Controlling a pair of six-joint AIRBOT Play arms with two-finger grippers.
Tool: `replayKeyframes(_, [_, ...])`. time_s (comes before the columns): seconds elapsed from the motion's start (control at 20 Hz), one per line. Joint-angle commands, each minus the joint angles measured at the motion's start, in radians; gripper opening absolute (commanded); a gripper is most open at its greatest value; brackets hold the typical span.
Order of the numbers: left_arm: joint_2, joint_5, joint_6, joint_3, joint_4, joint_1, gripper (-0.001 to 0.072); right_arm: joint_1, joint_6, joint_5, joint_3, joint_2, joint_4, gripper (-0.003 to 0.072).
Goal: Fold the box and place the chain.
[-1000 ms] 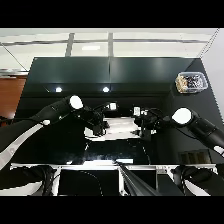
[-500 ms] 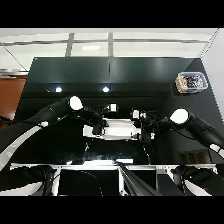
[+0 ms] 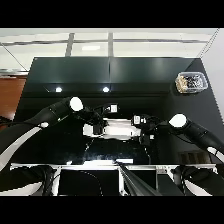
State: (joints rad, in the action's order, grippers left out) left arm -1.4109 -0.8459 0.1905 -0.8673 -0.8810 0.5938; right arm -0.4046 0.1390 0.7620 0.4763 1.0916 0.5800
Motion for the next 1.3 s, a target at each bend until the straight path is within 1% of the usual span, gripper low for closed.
replayKeyframes(0.0, [0.001,0.000,0.000,-0.001,0.000,0.001,0.0029,-0.003,0.046,-0.015,-0.006,0.012,-0.006,0.0624])
replayKeyframes(0.2, [0.001,0.000,0.000,-0.001,0.000,0.001,0.0029,-0.008,0.069,-0.015,-0.006,0.060,-0.033,0.0624])
replayKeyframes(0.45, [0.001,0.000,0.000,-0.001,0.000,0.001,0.0029,-0.017,0.087,-0.013,-0.006,0.075,-0.028,0.0624])
replayKeyframes(0.65, [0.001,-0.003,0.000,-0.001,0.001,0.001,0.0029,-0.017,0.094,-0.034,-0.006,0.098,-0.026,0.0624])
replayKeyframes(0.8, [0.001,-0.003,0.000,-0.001,0.002,0.001,0.0029,-0.017,0.094,-0.042,-0.006,0.099,-0.028,0.0624])
replayKeyframes(0.95, [0.001,-0.003,0.000,-0.001,0.003,0.001,0.0029,-0.017,0.094,-0.075,-0.006,0.099,-0.027,0.0624])
replayKeyframes(1.25, [0.001,-0.003,0.000,-0.001,0.003,0.001,0.0029,-0.017,0.094,-0.079,-0.006,0.101,-0.027,0.0624])
